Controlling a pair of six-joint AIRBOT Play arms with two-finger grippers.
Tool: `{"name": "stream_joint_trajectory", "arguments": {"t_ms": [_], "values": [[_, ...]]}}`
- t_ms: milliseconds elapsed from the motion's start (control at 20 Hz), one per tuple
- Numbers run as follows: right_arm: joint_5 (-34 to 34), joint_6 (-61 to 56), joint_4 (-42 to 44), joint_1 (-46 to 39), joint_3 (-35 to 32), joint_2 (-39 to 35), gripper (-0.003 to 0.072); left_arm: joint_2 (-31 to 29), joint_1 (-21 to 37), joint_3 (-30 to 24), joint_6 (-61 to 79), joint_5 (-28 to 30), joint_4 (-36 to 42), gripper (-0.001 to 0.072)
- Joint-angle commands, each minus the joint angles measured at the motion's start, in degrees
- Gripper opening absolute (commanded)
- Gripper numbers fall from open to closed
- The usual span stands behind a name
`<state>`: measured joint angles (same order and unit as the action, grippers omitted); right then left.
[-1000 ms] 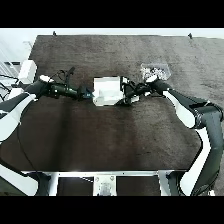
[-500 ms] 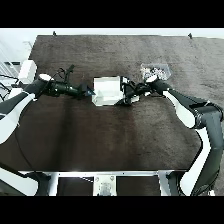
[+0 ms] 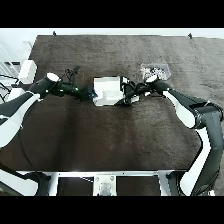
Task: Fold the box and place the chain.
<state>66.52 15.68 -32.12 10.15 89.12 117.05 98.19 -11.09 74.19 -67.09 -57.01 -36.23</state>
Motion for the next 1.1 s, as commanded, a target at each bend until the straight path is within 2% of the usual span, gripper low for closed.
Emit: {"name": "stream_joint_trajectory", "arguments": {"t_ms": [0,100,450,750,1050], "values": [[0.0,0.0,0.0,0.0,0.0,0.0,0.0635,0.0,-2.8,4.0,-9.0,1.3,-11.6,0.0419],[0.0,0.0,0.0,0.0,0.0,0.0,0.0635,0.0,-4.3,5.7,-13.0,0.9,-16.0,0.0420],[0.0,0.0,0.0,0.0,0.0,0.0,0.0635,0.0,-7.8,7.9,-21.1,2.5,-21.0,0.0419],[0.0,0.0,0.0,0.0,0.0,0.0,0.0635,0.0,-9.9,8.8,-29.6,0.5,-27.1,0.0419],[0.0,0.0,0.0,0.0,0.0,0.0,0.0635,0.0,-12.2,10.8,-36.6,1.0,-34.2,0.0418]]}}
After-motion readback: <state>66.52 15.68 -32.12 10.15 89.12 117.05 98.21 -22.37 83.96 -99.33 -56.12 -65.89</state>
